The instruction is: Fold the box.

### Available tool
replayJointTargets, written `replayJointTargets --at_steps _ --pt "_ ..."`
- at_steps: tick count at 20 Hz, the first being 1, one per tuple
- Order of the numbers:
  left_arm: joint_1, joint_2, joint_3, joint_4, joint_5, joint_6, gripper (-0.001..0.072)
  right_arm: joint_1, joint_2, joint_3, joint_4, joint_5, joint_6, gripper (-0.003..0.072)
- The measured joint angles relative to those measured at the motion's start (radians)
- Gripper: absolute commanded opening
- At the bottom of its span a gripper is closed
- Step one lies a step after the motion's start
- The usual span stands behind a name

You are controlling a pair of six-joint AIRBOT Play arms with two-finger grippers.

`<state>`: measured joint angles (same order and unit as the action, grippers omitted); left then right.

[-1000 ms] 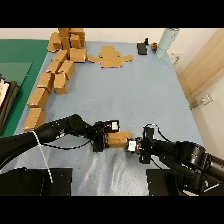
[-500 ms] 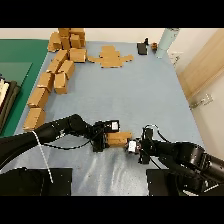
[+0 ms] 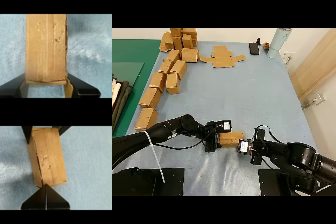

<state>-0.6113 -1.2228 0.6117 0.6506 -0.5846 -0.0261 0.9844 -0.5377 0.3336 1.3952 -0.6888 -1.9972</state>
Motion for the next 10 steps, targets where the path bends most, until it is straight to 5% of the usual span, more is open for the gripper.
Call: replayJointTargets --at_steps 10 --pt "0.0 0.0 0.0 0.0 0.0 0.0 0.0363 0.0 -0.004 -0.006 0.001 0.005 0.0 0.0005"
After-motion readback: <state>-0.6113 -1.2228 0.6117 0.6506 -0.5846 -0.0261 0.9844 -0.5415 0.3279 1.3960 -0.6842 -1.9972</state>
